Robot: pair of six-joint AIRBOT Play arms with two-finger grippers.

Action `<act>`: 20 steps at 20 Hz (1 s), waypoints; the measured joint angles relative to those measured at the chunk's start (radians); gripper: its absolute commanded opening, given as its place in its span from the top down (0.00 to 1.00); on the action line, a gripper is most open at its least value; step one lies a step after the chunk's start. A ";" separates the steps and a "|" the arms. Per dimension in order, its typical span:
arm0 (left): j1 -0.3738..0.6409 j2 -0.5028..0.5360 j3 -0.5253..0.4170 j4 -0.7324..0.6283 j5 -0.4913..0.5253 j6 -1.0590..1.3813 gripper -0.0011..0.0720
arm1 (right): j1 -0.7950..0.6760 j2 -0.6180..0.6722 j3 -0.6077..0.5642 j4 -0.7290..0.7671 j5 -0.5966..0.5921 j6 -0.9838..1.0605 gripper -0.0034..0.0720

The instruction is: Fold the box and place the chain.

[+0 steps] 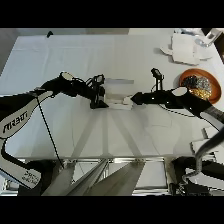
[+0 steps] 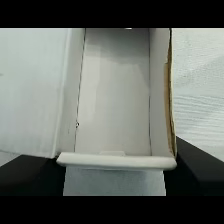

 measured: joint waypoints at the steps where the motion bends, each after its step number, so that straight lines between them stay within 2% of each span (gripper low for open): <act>1: 0.000 0.000 0.000 0.000 0.000 0.000 0.45 | 0.007 0.003 0.006 -0.021 0.000 0.026 0.40; 4: 0.000 0.000 0.000 0.000 0.000 -0.001 0.45 | 0.039 0.008 0.046 -0.135 0.002 0.134 0.40; 9: 0.000 0.000 0.000 0.000 0.002 -0.001 0.45 | 0.105 0.011 0.148 -0.509 0.052 0.473 0.40; 12: 0.000 0.000 0.000 -0.002 0.003 -0.001 0.45 | 0.140 0.011 0.186 -0.671 0.081 0.604 0.41; 20: 0.000 0.000 0.000 0.001 0.002 0.000 0.45 | 0.210 -0.042 0.248 -0.806 0.145 0.766 0.41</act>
